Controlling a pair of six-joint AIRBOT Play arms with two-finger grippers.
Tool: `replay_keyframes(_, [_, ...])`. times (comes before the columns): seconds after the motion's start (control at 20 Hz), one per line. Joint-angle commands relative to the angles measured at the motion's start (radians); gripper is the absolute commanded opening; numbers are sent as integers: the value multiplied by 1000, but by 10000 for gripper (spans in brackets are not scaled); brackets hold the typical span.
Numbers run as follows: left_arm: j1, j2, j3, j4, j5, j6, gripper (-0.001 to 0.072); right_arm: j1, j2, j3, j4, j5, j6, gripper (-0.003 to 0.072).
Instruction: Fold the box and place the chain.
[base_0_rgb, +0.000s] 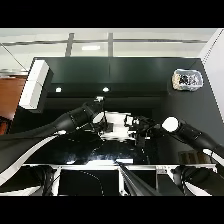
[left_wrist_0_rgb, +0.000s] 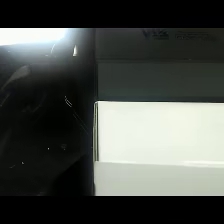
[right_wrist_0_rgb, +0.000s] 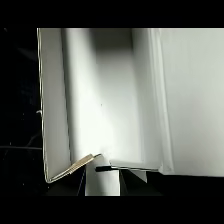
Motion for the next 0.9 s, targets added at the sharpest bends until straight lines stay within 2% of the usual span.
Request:
replay_keyframes(0.0, [0, 0, 0, -4, 4, 0, 33, 15, -16, 1, 73, -31, 12, 241])
replay_keyframes(0.2, [0, 0, 0, -4, 4, 0, 33, 69, -56, 1, 84, -100, 13, 242])
replay_keyframes(0.45, [0, 0, 0, -4, 4, 0, 33, 68, -55, 1, 82, -112, 24, 257])
replay_keyframes(0.5, [0, 0, 0, -4, 4, 0, 33, 68, -55, 1, 82, -114, 32, 400])
replay_keyframes(0.55, [0, 0, 0, -4, 4, 0, 33, 68, -55, 1, 82, -115, 35, 422])
replay_keyframes(0.6, [1, 0, 0, -4, 4, 0, 33, 68, -55, 1, 81, -115, 34, 289])
replay_keyframes(0.65, [0, 0, 0, -4, 4, 0, 33, 68, -55, 1, 81, -119, 34, 282])
replay_keyframes(0.7, [0, 0, 0, -4, 4, -1, 33, 68, -55, 1, 82, -125, 35, 369])
replay_keyframes(0.75, [0, 0, 0, -4, 4, 0, 33, 68, -55, 1, 79, -125, 34, 419])
replay_keyframes(0.8, [0, 0, 0, -4, 3, 0, 33, 68, -55, 1, 70, -124, 35, 225])
replay_keyframes(0.85, [0, 0, 0, -4, 3, 0, 33, 68, -55, 1, 70, -125, 35, 222])
